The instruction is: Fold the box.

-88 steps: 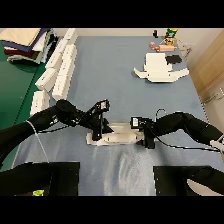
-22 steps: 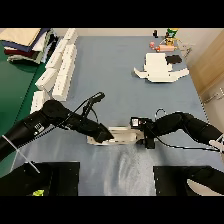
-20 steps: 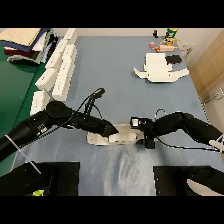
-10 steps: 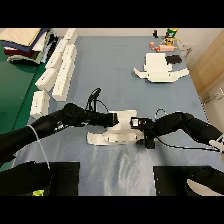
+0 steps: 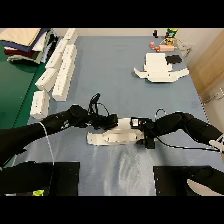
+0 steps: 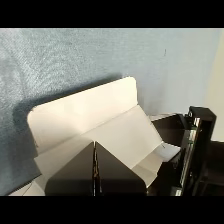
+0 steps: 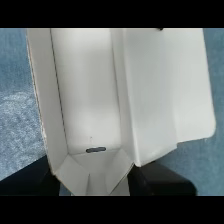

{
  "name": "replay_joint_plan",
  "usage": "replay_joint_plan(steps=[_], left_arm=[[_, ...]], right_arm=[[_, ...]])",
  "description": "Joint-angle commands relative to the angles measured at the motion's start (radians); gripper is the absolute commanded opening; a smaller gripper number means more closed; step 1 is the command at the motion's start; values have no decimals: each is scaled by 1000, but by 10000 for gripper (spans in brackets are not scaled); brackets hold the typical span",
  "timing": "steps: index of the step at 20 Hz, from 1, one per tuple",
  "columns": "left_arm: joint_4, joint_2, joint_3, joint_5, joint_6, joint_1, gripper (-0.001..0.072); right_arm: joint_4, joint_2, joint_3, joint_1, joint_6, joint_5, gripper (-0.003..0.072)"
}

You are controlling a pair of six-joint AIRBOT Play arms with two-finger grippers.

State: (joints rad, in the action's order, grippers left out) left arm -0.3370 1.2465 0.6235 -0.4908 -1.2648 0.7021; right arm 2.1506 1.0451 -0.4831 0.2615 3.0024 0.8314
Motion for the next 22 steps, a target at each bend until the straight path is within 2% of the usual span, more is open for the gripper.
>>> replay_joint_plan(steps=[1,5,7,10,13,15,17,20,21,22], left_arm=[[0,5,17,-6,0,1,11],[-1,-47,87,-28,110,-3,11],[-9,-106,103,-88,147,-40,11],[-70,-224,103,-240,158,-125,11],[-226,-358,101,-393,132,-155,10],[-360,-449,85,-463,86,-153,10],[-436,-537,39,-486,124,-153,11],[-450,-609,-28,-488,431,-153,14],[-450,-610,-39,-486,520,-153,85],[-449,-603,-45,-483,587,-153,448]], right_arm=[[0,1,0,0,-1,0,505],[0,1,0,0,-1,0,505],[0,1,0,0,-1,0,505],[0,1,0,0,-1,0,505],[0,1,0,0,-1,0,505],[0,1,0,0,-1,0,505],[0,1,0,0,-1,0,505],[0,1,0,0,-1,0,505],[0,1,0,0,-1,0,505],[0,1,0,0,-1,0,505]])
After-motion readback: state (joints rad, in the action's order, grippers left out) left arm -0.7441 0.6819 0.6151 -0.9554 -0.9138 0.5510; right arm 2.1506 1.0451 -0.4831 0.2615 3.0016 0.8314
